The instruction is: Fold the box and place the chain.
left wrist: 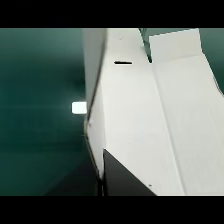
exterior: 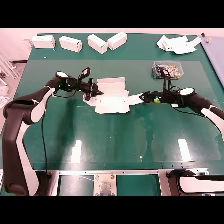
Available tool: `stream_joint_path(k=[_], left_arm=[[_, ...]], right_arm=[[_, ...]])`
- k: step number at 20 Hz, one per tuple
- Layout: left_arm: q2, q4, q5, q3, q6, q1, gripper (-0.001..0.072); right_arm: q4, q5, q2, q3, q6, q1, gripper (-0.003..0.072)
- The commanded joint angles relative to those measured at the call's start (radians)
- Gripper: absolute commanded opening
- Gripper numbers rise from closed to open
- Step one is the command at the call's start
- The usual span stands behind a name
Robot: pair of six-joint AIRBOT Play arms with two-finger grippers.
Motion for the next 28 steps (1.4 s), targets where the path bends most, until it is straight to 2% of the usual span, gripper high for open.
stream_joint_path(k=[1,5,9,12,16,20,25,28], left_arm=[[-0.001,0.027,0.003,0.0,-0.008,-0.001,0.0018],[-0.001,0.04,0.004,0.0,-0.011,-0.002,0.0018],[-0.001,0.143,0.056,0.0,-0.035,-0.037,0.0018],[-0.001,0.138,0.094,0.001,-0.032,-0.046,0.0018],[-0.001,0.136,0.09,0.001,-0.032,-0.046,0.0018],[0.005,0.03,0.069,0.001,0.016,-0.045,0.0017],[0.025,0.015,0.06,0.001,0.051,-0.045,0.0016],[0.025,-0.043,0.083,0.0,0.068,-0.035,0.0016]], right_arm=[[0.002,-0.046,0.001,0.02,0.002,-0.006,0.0427],[0.003,-0.07,0.001,0.053,0.002,-0.003,0.0426],[0.002,-0.078,0.001,0.054,0.002,-0.003,0.0426],[0.0,-0.079,0.001,0.053,-0.002,-0.004,0.0426],[-0.002,-0.079,0.001,0.053,-0.022,-0.004,0.0425],[-0.002,-0.079,0.0,0.053,-0.021,-0.004,0.0423],[-0.002,-0.079,-0.001,0.053,-0.02,-0.004,0.0421],[-0.002,-0.079,-0.008,0.053,-0.02,-0.004,0.042]])
